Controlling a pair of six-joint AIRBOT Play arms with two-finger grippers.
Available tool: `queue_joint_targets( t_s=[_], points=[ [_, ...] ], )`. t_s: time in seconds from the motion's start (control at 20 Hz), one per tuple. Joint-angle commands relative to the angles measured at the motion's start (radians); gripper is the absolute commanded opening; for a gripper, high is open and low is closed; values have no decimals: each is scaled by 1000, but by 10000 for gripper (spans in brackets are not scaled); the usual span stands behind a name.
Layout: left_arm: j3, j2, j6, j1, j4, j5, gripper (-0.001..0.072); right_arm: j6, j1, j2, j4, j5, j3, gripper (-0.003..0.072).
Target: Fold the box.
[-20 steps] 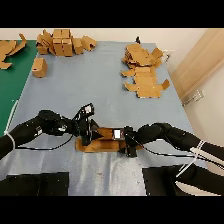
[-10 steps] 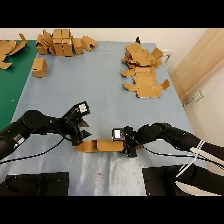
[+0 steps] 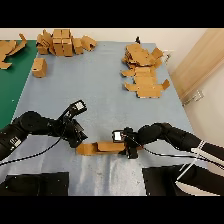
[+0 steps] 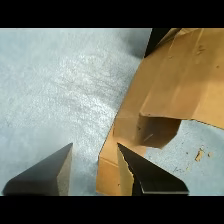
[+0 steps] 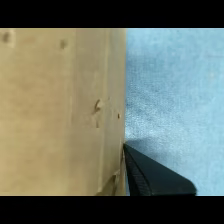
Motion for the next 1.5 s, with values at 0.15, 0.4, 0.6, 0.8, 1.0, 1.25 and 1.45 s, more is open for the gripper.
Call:
queue_joint_targets(
  t_s=[0.15,0.4,0.6,0.8,1.0,1.25,1.45],
  points=[
    [1,-28,-125,-2,9,-99,300,-22,0,5,-8,3,0,448],
    [1,-28,-159,-7,-35,-171,167,-21,0,5,-8,3,0,448],
    [1,-28,-161,-109,-58,-178,11,-21,0,5,-8,4,1,538],
    [1,-28,-175,-125,-56,-169,10,-21,0,5,-6,3,1,538],
    [1,-28,-181,-133,-90,-169,10,-21,0,5,-3,3,1,538],
    [9,-41,-284,-199,-187,-89,10,-21,0,5,-1,3,1,538],
    [9,-64,-391,-202,-230,-25,10,-21,0,5,5,3,1,538]
  ],
)
